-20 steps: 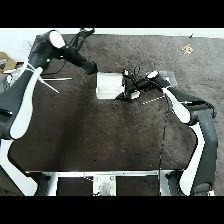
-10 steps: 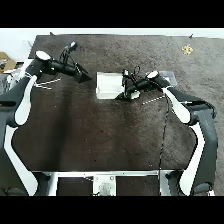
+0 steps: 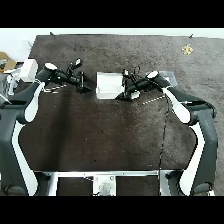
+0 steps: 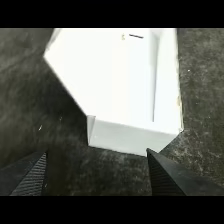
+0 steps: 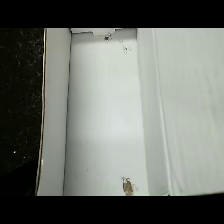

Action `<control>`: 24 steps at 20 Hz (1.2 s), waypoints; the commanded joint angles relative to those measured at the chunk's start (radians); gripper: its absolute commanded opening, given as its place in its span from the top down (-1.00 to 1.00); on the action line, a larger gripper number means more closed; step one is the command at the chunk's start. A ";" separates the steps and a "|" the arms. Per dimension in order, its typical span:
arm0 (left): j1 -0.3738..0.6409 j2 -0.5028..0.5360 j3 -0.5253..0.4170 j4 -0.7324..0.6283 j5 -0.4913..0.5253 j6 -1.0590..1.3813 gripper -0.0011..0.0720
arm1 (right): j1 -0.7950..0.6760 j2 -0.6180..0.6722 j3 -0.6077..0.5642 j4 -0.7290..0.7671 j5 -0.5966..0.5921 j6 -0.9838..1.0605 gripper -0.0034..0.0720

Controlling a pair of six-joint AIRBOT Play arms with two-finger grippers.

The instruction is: Fold the box and place the chain.

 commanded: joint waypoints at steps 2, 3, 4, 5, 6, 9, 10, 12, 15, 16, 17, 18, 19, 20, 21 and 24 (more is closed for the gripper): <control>-0.006 -0.016 0.000 -0.024 -0.057 0.110 -1.00 | 0.000 0.000 0.000 0.000 0.000 0.000 -0.27; -0.006 -0.017 0.000 -0.034 -0.074 0.117 -1.00 | 0.000 0.000 0.000 0.000 0.000 0.000 -0.27; -0.006 -0.017 0.000 -0.034 -0.080 0.117 -1.00 | 0.000 0.000 0.000 0.000 0.000 0.000 -0.27; -0.006 -0.017 0.000 -0.031 -0.077 0.117 -1.00 | 0.000 0.000 0.000 0.000 0.000 0.000 -0.27; -0.006 -0.019 0.000 -0.032 -0.076 0.117 -1.00 | 0.000 0.000 0.000 0.000 0.000 0.000 -0.27; -0.008 -0.038 0.000 -0.048 -0.078 0.117 -1.00 | 0.000 0.000 0.000 0.000 0.000 0.000 -0.27; -0.013 -0.043 0.000 -0.047 -0.076 0.117 -1.00 | 0.000 0.000 0.000 0.000 0.000 0.000 -0.27; -0.030 -0.050 0.000 -0.051 -0.077 0.119 -1.00 | 0.000 0.000 0.000 0.000 0.000 0.000 -0.27; -0.054 -0.051 0.000 -0.053 -0.042 0.137 -1.00 | 0.000 0.000 0.000 0.000 0.000 0.000 -0.27; -0.057 -0.051 0.000 -0.053 -0.023 0.137 -1.00 | 0.000 0.000 0.000 0.000 0.000 0.000 -0.27; -0.058 -0.052 0.000 -0.055 -0.018 0.143 -1.00 | 0.000 0.000 0.000 0.000 0.000 0.000 -0.27; -0.058 -0.053 0.000 -0.055 -0.015 0.143 -1.00 | 0.000 0.000 0.000 0.000 0.000 0.000 -0.27; -0.059 -0.053 0.000 -0.055 -0.016 0.143 -1.00 | 0.000 0.000 0.000 0.000 0.000 0.000 -0.27; -0.064 -0.055 0.000 -0.054 -0.016 0.143 -1.00 | 0.000 0.000 0.000 0.000 0.000 0.000 -0.27; -0.072 -0.059 0.000 -0.054 -0.016 0.143 -1.00 | 0.000 0.000 0.000 0.000 0.000 0.000 -0.27; -0.098 -0.081 0.000 -0.055 0.016 0.170 -0.98 | 0.000 0.000 0.000 0.000 0.000 0.000 -0.27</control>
